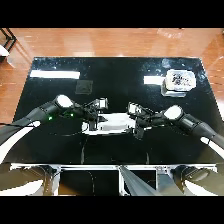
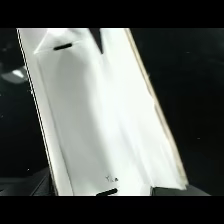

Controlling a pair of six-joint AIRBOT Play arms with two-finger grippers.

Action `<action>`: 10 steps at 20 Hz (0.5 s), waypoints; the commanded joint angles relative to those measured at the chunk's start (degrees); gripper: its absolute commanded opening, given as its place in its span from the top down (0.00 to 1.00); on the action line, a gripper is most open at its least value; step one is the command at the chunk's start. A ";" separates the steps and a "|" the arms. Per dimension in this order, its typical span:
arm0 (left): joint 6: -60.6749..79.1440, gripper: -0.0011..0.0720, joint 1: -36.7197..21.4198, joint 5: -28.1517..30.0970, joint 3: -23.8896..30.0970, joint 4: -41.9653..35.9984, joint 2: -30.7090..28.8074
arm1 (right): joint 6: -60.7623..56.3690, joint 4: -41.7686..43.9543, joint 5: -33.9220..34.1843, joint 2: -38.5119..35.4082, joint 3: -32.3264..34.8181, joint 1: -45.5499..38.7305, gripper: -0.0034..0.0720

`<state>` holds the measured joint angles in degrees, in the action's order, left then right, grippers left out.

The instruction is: Fold the box and place the chain.

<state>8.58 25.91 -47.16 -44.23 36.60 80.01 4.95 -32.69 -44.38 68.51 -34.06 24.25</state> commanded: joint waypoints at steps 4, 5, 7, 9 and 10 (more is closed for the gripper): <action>-0.24 0.95 0.02 -0.07 -0.04 0.00 0.00 | 3.80 -0.35 -1.01 3.21 0.00 -0.09 0.06; -0.26 0.95 0.02 -0.07 -0.04 0.00 0.00 | 4.04 -0.35 -0.48 3.37 0.00 -0.09 0.06; -0.24 0.95 0.02 -0.02 -0.04 0.00 0.00 | 5.25 -0.33 -0.28 3.85 0.00 -0.09 0.06; -0.26 0.95 0.02 -0.02 -0.04 0.02 0.00 | 5.66 0.11 -0.17 4.92 0.00 -0.07 0.06; -0.24 0.95 0.02 -0.02 -0.04 0.02 0.00 | 6.08 0.09 -0.02 5.49 0.00 -0.09 0.06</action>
<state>8.38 25.91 -47.20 -44.23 36.60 80.01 9.58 -32.82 -44.75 72.71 -34.06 24.21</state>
